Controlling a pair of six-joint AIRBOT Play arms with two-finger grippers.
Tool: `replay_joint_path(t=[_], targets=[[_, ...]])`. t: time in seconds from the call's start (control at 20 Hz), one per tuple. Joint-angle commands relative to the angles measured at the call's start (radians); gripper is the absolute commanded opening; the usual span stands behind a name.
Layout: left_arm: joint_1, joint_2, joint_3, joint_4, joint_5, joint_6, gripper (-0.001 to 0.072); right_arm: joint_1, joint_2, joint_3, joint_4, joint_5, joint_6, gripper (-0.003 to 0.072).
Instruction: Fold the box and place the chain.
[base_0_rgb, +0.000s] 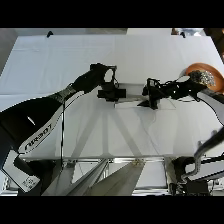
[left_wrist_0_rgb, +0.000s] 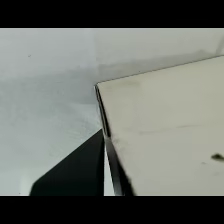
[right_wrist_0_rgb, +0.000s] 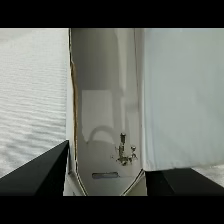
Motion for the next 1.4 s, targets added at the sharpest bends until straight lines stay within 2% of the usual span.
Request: replay_joint_path(t=[0.0, 0.05, 0.35, 0.4, 0.45, 0.5, 0.9, 1.2, 1.35], targets=[[-0.003, 0.001, 0.001, -0.023, 0.026, -0.022, 0.0036, 0.000, 0.000, 0.000, 0.000, 0.003, 0.000, 0.0404], [-0.006, 0.001, 0.001, -0.026, 0.027, -0.022, 0.0009, 0.000, 0.000, 0.000, 0.000, 0.002, 0.000, 0.0404], [-0.008, 0.001, 0.001, -0.027, 0.025, -0.021, 0.0018, 0.000, 0.000, 0.000, 0.000, 0.003, 0.000, 0.0404], [-0.008, 0.001, 0.001, -0.031, 0.024, -0.021, 0.0128, 0.000, 0.000, 0.000, 0.000, 0.003, 0.000, 0.0404], [-0.008, 0.001, 0.001, -0.039, 0.024, -0.022, 0.0285, 0.000, 0.000, 0.000, 0.000, 0.003, 0.000, 0.0404], [-0.008, 0.002, 0.001, -0.041, 0.021, -0.021, 0.0298, 0.000, 0.000, 0.000, 0.000, 0.003, 0.000, 0.0404], [-0.005, 0.030, 0.005, 0.012, -0.133, -0.019, 0.0301, 0.000, 0.000, 0.000, 0.000, 0.003, 0.000, 0.0404], [-0.039, 0.025, 0.067, 0.175, -0.120, -0.099, 0.0295, 0.000, 0.000, 0.000, 0.000, 0.003, 0.000, 0.0404], [-0.042, 0.017, 0.079, 0.150, -0.058, -0.126, 0.0294, 0.000, 0.000, 0.000, 0.000, 0.003, 0.000, 0.0404]])
